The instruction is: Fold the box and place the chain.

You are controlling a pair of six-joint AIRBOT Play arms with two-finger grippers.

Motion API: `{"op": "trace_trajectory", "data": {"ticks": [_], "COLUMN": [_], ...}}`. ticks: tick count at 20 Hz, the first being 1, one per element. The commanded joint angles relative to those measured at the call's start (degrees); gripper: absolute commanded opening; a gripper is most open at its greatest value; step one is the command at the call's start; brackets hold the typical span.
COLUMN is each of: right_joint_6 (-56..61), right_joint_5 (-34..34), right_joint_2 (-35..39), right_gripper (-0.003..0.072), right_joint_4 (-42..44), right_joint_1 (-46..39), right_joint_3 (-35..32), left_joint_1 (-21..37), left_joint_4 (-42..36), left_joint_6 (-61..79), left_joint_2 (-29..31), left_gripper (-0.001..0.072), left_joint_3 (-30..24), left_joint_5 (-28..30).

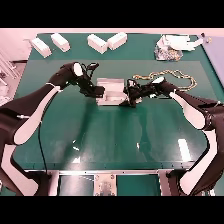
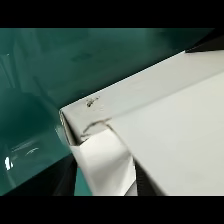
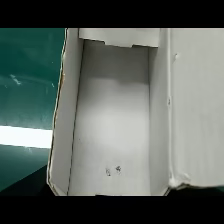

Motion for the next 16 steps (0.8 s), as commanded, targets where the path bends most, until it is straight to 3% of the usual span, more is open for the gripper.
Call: {"op": "trace_trajectory", "data": {"ticks": [1,16], "right_joint_6": [0.0,0.0], "right_joint_5": [0.1,0.1], "right_joint_2": [0.0,0.0], "right_gripper": [0.0493,0.0493], "right_joint_4": [-0.1,-0.1], "right_joint_1": [0.0,0.0], "right_joint_3": [0.0,0.0], "left_joint_1": [-0.2,-0.3], "left_joint_4": [0.0,-3.7], "left_joint_6": [-3.1,-3.7], "left_joint_2": [0.1,0.2], "left_gripper": [0.0425,0.0423], "left_joint_3": [0.3,0.5], "left_joint_5": [-0.3,-1.4]}}
